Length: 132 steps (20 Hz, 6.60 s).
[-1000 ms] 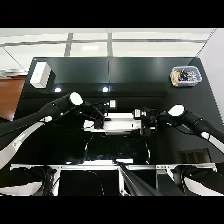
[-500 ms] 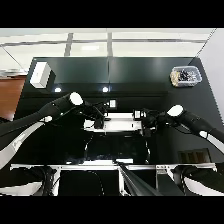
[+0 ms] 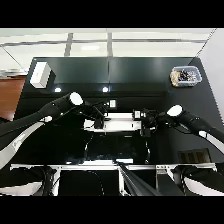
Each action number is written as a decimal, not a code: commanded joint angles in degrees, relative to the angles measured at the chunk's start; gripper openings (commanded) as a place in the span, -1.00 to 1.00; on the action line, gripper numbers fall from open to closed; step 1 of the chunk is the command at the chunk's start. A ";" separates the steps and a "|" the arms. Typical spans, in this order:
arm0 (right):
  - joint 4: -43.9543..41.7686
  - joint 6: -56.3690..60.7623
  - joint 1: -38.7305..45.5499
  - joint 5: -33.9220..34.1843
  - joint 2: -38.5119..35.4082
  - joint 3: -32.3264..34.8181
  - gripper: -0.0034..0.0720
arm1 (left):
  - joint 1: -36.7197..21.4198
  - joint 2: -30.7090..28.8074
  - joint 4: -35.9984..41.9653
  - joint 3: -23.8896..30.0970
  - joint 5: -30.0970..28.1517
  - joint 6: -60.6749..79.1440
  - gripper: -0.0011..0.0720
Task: Fold the box and place the chain.
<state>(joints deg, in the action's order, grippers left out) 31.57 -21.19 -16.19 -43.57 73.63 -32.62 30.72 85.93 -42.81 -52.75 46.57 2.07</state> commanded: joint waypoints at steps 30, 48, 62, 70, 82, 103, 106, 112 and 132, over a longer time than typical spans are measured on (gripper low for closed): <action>1.66 2.29 -1.42 2.38 0.22 0.02 0.18 | -1.18 -3.43 -0.83 -0.26 2.43 -5.53 0.99; 1.66 2.32 -1.44 2.47 0.22 0.02 0.18 | 1.22 -10.80 16.74 5.92 4.50 -27.71 -0.91; 1.66 2.34 -1.44 2.51 0.22 0.02 0.18 | 0.35 -1.84 16.70 5.57 -9.97 -27.04 -0.91; 1.66 2.34 -1.44 2.51 0.22 0.02 0.18 | -3.10 -2.91 11.43 2.36 -6.78 -27.10 -0.91; 1.66 2.34 -1.44 2.49 0.22 0.02 0.18 | -10.23 -27.15 2.64 14.21 4.61 -24.37 -0.90; 1.66 2.34 -1.44 2.51 0.22 0.02 0.18 | -0.20 -15.39 -1.49 16.17 -8.90 -3.52 0.27; 1.66 2.34 -1.44 2.51 0.22 0.02 0.18 | -0.22 -15.39 -0.07 16.17 -9.55 -3.50 -0.66; 1.66 2.34 -1.44 2.51 0.22 0.02 0.18 | -0.22 -15.26 5.99 16.17 -9.46 -3.50 -0.66; 1.66 2.34 -1.44 2.51 0.22 0.02 0.18 | 3.21 -10.36 13.73 16.17 -13.55 0.11 -0.66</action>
<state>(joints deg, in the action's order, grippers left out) 33.23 -18.83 -17.58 -41.04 73.80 -32.62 33.89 75.46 -29.19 -36.56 34.00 2.00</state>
